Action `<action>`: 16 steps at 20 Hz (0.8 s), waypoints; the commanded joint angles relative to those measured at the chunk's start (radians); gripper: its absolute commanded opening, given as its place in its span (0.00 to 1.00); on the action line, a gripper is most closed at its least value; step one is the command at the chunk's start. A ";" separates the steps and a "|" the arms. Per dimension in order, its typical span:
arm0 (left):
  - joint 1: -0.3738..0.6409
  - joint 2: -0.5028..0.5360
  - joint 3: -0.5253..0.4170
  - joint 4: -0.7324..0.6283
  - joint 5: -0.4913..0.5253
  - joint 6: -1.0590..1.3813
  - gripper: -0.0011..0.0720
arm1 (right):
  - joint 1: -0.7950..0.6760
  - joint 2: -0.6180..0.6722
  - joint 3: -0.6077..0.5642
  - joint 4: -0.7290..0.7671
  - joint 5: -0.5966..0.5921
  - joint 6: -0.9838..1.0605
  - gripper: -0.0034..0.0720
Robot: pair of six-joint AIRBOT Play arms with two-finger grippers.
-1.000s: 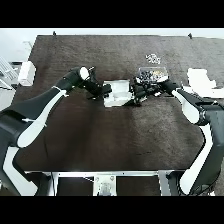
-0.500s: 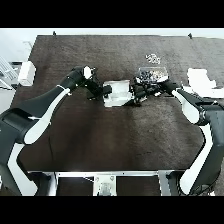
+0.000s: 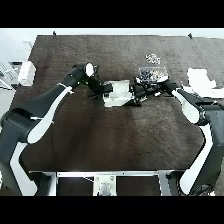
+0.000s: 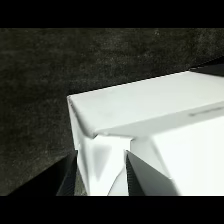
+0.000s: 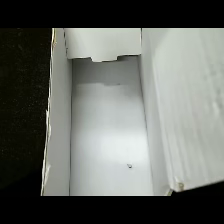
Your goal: Fold the box and place the chain.
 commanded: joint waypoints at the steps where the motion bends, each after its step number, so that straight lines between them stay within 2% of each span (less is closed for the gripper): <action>1: -0.012 -0.072 0.110 0.008 -0.100 -0.005 0.49 | 0.000 0.000 0.000 0.000 0.000 0.000 0.80; 4: -0.026 -0.109 0.187 0.058 -0.175 -0.042 0.49 | 0.000 0.000 0.000 0.000 0.000 0.000 0.80; 16: -0.039 -0.143 0.227 0.093 -0.218 -0.098 0.49 | 0.000 0.000 0.000 0.000 0.000 0.000 0.80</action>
